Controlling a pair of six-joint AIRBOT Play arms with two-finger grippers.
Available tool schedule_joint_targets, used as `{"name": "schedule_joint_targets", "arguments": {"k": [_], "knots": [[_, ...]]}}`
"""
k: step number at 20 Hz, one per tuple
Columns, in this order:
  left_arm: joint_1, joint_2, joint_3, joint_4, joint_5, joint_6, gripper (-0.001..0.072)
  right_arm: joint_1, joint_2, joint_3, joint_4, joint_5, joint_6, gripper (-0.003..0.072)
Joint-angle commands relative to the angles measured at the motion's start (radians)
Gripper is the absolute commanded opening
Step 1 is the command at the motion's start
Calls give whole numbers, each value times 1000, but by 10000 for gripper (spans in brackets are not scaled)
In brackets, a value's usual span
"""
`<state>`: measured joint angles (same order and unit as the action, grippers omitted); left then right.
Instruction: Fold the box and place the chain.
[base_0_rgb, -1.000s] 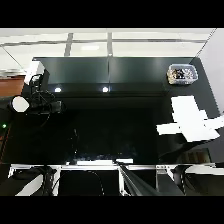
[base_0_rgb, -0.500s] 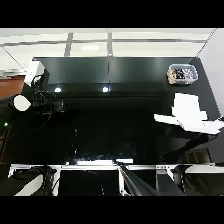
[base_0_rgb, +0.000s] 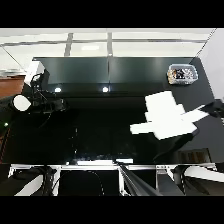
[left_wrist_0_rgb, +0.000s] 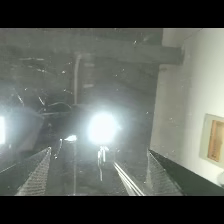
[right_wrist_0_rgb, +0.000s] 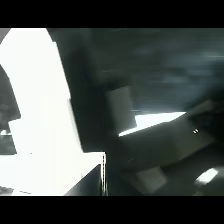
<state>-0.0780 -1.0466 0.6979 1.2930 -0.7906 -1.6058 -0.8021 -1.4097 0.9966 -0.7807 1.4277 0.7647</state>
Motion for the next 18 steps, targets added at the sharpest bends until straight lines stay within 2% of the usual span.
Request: {"name": "schedule_joint_targets", "arguments": {"k": [1, 4, 6, 8, 9, 11, 13, 18], "knots": [[-22, -1, 1, -25, 57, 1, 710, 145, 117, -209, 179, -128, -37, 14], [-94, -4, 1, -28, 100, 2, 710, 215, 235, -407, 336, -213, -126, 14], [-149, -21, 3, -76, 108, 13, 710, 292, 327, -556, 476, -330, -191, 14], [-182, -62, 19, -242, 94, 121, 708, 386, 390, -674, 621, -436, -241, 14], [-183, -97, 37, -373, 64, 206, 708, 436, 398, -711, 677, -465, -259, 14], [-175, -192, 92, -619, -56, 367, 708, 529, 398, -730, 694, -501, -277, 14], [-169, -304, 155, -733, -173, 425, 708, 597, 398, -730, 696, -533, -276, 14], [-172, -513, 266, -749, -267, 422, 708, 628, 398, -730, 700, -553, -276, 14]]}}
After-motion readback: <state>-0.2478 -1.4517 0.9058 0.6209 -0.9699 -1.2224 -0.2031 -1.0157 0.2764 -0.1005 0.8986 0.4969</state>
